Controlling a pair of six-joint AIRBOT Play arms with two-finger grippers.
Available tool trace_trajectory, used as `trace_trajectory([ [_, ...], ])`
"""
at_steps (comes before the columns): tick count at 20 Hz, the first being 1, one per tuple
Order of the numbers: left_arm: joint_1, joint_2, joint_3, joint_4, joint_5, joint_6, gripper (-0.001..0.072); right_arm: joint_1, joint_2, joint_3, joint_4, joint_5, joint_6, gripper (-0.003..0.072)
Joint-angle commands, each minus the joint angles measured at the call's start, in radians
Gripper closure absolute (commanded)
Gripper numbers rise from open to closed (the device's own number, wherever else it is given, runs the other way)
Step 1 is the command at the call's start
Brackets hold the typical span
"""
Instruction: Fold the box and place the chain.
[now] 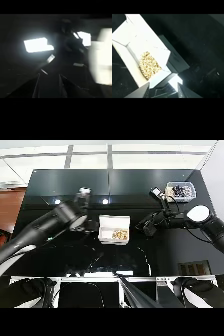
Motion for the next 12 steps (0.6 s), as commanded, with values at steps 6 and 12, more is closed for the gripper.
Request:
trace_trajectory([
  [6,0.569,0.070,-0.413,-1.051,0.388,1.094,0.0395,0.000,0.000,0.001,-0.016,0.003,0.093,0.0283],
  [12,0.562,0.035,-0.413,-1.221,0.330,2.117,-0.0008,0.000,0.000,0.001,-0.016,0.002,0.116,0.0283],
])
